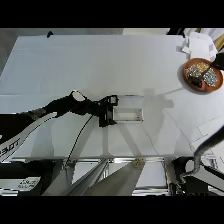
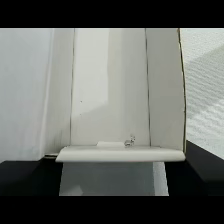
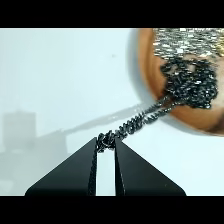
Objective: Fold the box and place the chain.
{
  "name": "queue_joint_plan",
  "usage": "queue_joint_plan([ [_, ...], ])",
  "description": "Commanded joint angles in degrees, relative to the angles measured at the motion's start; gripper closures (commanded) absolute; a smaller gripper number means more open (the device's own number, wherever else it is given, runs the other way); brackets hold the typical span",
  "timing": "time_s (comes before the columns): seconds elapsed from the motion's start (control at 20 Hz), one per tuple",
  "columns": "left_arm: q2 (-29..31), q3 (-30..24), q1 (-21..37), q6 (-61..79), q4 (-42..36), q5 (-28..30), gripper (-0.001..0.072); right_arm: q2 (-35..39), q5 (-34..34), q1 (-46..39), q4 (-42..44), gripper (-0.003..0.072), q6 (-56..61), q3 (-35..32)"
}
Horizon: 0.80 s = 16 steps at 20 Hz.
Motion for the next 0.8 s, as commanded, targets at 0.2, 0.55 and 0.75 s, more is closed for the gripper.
queue_joint_plan([
  [0.2, 0.0, 0.0, 0.0, 0.0, 0.0, 0.0, 0.0457, 13.1, 11.9, 6.3, 11.0, 0.0679, -2.3, 0.0],
  [0.55, 0.0, 0.0, 0.0, 0.0, 0.0, 0.0, 0.0457, 19.4, 18.2, 18.3, 11.0, 0.0679, -2.1, 0.0],
  [0.75, 0.0, 0.0, 0.0, 0.0, 0.0, 0.0, 0.0457, 19.7, 18.4, 25.0, 10.5, 0.0679, -1.0, -0.5],
])
